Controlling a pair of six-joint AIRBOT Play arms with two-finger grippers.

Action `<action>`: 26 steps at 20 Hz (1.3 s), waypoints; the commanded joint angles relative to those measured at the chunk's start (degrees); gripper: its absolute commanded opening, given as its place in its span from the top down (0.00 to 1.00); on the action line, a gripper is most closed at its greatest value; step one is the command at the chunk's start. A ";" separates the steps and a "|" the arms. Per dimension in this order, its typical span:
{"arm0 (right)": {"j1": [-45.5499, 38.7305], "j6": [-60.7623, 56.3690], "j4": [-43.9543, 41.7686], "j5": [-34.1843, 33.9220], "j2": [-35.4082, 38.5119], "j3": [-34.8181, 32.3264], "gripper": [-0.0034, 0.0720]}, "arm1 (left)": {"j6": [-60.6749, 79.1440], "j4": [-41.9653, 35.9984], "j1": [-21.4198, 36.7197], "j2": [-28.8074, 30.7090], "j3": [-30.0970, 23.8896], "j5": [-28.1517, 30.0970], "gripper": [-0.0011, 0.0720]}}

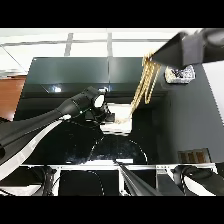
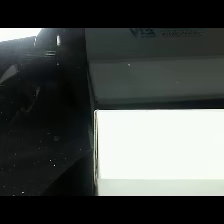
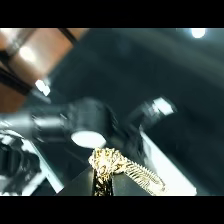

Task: Fold the box and place the chain.

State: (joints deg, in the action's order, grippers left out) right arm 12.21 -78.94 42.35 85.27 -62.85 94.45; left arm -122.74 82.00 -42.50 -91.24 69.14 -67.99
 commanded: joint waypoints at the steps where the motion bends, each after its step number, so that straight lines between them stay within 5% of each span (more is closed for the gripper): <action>1: 1.40 -0.37 1.70 0.44 -0.04 -7.76 0.94 | 0.02 0.02 0.04 0.02 0.04 0.00 0.95; 7: 6.88 -0.35 1.44 -9.25 -0.04 -20.13 0.94 | 0.02 0.02 0.04 0.02 0.04 0.00 0.95; 18: 6.95 -2.91 4.87 -13.33 -0.04 -33.64 0.94 | 0.04 0.02 0.04 0.02 0.04 -0.02 0.95; 22: 6.78 -2.89 2.86 -12.59 1.44 -31.63 0.94 | 0.20 0.04 0.04 0.02 0.04 0.02 0.95; 26: 6.78 -2.89 1.11 -8.44 3.58 -20.68 0.93 | 0.39 0.04 0.04 0.02 0.04 0.02 0.95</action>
State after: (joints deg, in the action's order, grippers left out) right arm 18.98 -81.69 44.75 74.48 -60.51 67.88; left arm -122.39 82.02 -42.50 -91.24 69.14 -67.99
